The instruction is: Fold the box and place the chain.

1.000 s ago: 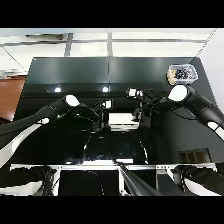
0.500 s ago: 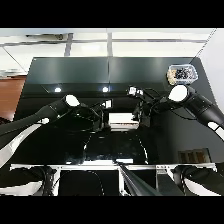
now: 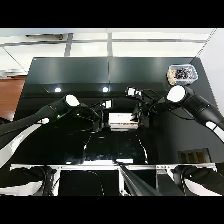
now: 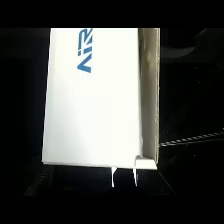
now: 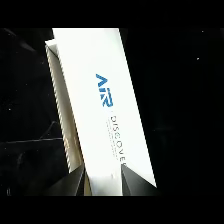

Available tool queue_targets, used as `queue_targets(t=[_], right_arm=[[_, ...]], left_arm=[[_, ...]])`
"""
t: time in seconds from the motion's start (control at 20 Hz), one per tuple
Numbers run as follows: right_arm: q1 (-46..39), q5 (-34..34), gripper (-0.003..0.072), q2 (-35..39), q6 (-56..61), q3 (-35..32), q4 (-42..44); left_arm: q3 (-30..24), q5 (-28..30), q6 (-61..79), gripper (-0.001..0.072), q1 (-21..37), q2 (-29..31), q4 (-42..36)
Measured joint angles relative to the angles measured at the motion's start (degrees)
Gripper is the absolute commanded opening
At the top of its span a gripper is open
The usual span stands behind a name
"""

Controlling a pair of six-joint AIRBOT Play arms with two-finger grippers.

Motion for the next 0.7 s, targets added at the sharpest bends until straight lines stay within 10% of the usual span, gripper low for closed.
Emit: queue_targets(t=[0.7], right_arm=[[0.17, 3.10, 0.0240, -0.04, 0.02, -0.26, -1.29]], left_arm=[[0.04, -0.02, -0.04, 0.0364, 0.00, 0.00, 0.04]])
